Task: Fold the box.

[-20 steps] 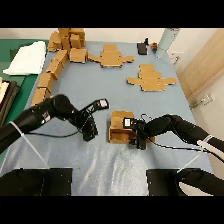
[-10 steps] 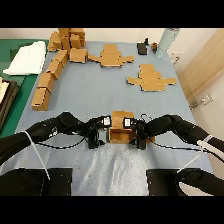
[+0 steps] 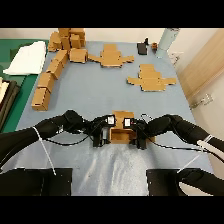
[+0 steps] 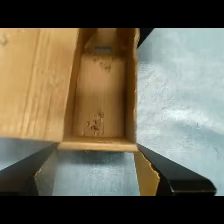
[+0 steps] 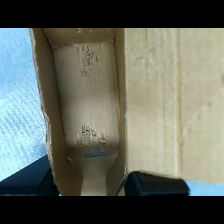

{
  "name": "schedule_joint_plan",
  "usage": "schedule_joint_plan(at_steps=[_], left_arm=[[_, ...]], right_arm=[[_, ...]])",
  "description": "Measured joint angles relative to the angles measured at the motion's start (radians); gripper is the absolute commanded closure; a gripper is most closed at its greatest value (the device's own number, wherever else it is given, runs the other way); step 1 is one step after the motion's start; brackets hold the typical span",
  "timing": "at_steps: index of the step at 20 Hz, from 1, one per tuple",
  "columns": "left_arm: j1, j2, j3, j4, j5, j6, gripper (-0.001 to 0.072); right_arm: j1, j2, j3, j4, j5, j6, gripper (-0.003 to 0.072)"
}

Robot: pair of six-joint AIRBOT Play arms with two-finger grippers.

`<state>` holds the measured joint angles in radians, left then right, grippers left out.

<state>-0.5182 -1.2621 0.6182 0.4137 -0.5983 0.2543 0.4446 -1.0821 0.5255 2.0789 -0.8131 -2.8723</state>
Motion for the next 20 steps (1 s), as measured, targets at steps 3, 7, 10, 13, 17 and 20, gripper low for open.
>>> schedule_joint_plan(at_steps=[3, 7, 10, 13, 17, 20], left_arm=[[0.002, -0.011, 0.003, 0.014, -0.005, 0.014, 0.0005], [0.003, -0.021, 0.003, 0.019, -0.012, 0.023, 0.0005], [0.001, -0.024, 0.004, 0.006, -0.012, 0.036, 0.0005], [-0.008, -0.035, 0.006, -0.006, -0.01, 0.042, 0.0005], [-0.032, -0.056, 0.02, -0.014, 0.003, 0.046, 0.0005], [-0.039, -0.064, 0.025, -0.014, 0.005, 0.045, 0.0006]], right_arm=[[0.0, 0.0, 0.0, 0.0, 0.0, 0.0, 0.0263], [0.0, 0.0, 0.0, 0.0, 0.0, 0.0, 0.0264], [0.0, 0.0, 0.0, 0.0, 0.0, 0.001, 0.0264], [0.0, 0.0, 0.0, 0.0, 0.0, 0.001, 0.0263], [0.0, 0.0, 0.0, 0.0, 0.0, 0.001, 0.0264], [0.0, 0.0, 0.0, 0.0, 0.0, 0.001, 0.0263]])
